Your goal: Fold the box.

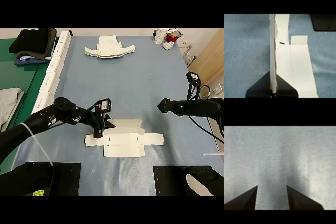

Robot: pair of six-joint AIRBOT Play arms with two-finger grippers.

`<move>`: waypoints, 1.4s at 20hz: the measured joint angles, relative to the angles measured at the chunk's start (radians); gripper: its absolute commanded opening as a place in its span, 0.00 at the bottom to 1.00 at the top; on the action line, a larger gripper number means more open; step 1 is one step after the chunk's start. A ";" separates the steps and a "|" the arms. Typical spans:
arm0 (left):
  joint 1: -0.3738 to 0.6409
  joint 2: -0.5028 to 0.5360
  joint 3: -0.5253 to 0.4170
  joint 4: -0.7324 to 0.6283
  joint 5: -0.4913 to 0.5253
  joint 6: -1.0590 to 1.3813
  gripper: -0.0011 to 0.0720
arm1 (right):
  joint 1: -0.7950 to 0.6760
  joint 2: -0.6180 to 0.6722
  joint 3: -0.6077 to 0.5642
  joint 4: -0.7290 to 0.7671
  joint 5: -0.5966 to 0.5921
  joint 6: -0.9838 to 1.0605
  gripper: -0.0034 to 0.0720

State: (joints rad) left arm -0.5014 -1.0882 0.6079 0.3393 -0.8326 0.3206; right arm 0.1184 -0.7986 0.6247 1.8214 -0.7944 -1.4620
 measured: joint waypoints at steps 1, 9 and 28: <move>-0.017 0.020 -0.023 0.000 0.029 0.016 0.02 | 0.000 0.000 0.000 0.000 0.000 0.000 0.78; -0.111 0.066 -0.129 -0.121 0.211 0.146 0.03 | 0.000 0.000 0.000 0.001 0.000 0.000 0.78; -0.122 0.065 -0.164 -0.050 0.176 0.086 0.03 | 0.000 0.000 0.001 0.046 -0.035 0.000 0.35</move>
State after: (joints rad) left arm -0.6239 -1.0233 0.4442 0.2893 -0.6563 0.4065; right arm 0.1184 -0.7986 0.6254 1.8671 -0.8299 -1.4620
